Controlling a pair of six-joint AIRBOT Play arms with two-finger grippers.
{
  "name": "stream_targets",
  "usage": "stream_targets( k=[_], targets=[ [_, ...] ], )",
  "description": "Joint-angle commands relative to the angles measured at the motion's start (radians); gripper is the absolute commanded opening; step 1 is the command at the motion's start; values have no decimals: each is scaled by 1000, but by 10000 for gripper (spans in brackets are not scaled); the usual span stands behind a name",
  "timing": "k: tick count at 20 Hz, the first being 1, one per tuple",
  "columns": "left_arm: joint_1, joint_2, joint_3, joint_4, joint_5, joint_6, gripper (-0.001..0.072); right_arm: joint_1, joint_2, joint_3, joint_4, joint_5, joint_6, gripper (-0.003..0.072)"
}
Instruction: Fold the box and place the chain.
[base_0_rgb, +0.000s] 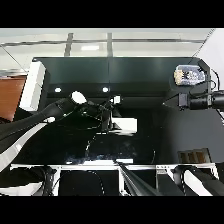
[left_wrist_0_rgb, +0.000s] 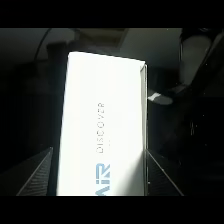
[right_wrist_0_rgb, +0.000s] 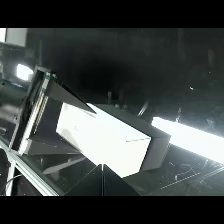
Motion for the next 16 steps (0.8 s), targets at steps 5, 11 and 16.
stream_targets(
  k=[5,11,16],
  targets=[
    [-1,-2,3,13,-27,-8,709,-1,1,-1,-2,-3,11,13],
    [-55,-3,2,112,48,-7,712,-1,1,-1,-2,-11,18,13],
    [-149,-25,2,142,225,-6,712,-1,1,-1,-2,-22,21,13]
  ],
)
